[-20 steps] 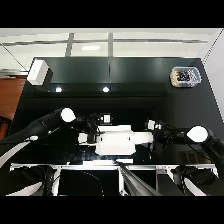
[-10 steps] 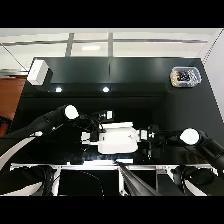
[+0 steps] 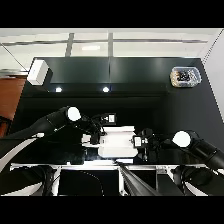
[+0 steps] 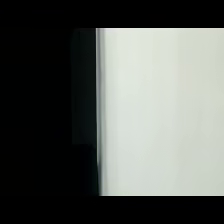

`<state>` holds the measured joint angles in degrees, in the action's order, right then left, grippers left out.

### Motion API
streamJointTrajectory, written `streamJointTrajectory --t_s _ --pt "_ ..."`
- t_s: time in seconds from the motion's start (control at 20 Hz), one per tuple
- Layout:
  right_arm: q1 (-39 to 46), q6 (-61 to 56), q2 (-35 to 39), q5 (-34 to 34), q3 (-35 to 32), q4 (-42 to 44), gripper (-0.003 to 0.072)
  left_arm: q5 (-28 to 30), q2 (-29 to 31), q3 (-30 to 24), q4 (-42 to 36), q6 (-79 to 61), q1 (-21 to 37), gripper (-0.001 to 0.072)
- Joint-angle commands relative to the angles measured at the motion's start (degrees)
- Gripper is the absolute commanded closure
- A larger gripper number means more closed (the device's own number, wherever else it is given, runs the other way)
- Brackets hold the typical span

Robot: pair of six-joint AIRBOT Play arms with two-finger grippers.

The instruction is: Fold the box and place the chain.

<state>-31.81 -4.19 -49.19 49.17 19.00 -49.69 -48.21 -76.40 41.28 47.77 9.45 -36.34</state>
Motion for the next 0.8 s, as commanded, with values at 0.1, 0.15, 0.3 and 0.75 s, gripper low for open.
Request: streamJointTrajectory --t_s 0.1,0.15,0.3,0.75 --pt "-3.08 0.11 -0.85 -0.74 0.00 1.73 -0.0021 -0.09 -0.02 0.04 0.17 0.00 -0.13 0.0684" --pt "-3.08 0.11 -0.85 -0.79 0.00 1.84 -0.0021 -0.09 -0.02 0.04 0.17 0.02 -0.13 0.0683" --pt "-3.32 0.11 -0.87 -0.74 0.00 5.09 -0.0020 -0.09 -0.02 0.04 0.17 0.02 -0.13 0.0684" --pt "-1.81 -9.75 1.18 -3.06 4.92 3.37 -0.0023 -0.50 -0.02 0.04 0.17 0.02 -0.13 0.0684"
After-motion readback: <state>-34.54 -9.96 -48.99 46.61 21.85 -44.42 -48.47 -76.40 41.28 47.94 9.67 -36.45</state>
